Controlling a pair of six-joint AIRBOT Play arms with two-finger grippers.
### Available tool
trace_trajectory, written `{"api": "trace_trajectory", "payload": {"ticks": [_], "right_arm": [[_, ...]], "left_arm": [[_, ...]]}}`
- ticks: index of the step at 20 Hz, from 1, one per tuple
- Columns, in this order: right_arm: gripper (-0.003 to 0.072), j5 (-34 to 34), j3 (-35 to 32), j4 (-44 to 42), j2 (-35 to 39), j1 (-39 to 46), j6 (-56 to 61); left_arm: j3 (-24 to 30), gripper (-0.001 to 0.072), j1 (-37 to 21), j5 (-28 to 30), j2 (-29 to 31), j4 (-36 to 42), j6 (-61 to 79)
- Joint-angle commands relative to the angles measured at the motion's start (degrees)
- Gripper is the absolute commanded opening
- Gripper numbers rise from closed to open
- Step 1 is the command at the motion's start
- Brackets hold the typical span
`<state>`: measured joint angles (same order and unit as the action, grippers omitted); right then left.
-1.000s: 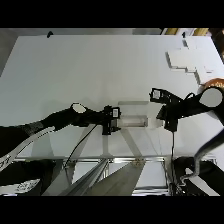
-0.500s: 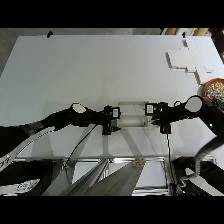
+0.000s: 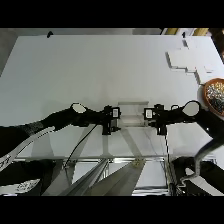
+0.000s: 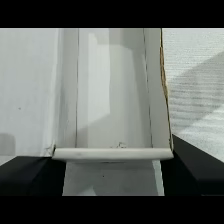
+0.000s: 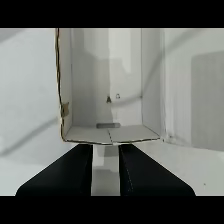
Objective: Fold the box and place the chain.
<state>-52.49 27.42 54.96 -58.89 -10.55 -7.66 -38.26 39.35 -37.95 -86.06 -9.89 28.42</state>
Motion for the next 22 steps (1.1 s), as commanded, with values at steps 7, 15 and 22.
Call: {"api": "trace_trajectory", "payload": {"ticks": [7, 15, 22], "right_arm": [[0.0179, 0.83, -0.70, -11.28, -2.60, 0.02, -3.39], [0.0486, -0.59, -1.27, -11.02, -3.80, 0.02, -1.49], [0.0095, -3.17, -1.27, -8.24, 9.51, 6.43, 14.95]], "left_arm": [[0.02, 0.0013, -0.04, 0.00, 0.04, -0.02, 0.00], [0.02, 0.0013, -0.04, 0.00, 0.04, -0.02, 0.02], [0.02, 0.0013, -0.04, 0.02, 0.04, 0.00, 0.00]]}}
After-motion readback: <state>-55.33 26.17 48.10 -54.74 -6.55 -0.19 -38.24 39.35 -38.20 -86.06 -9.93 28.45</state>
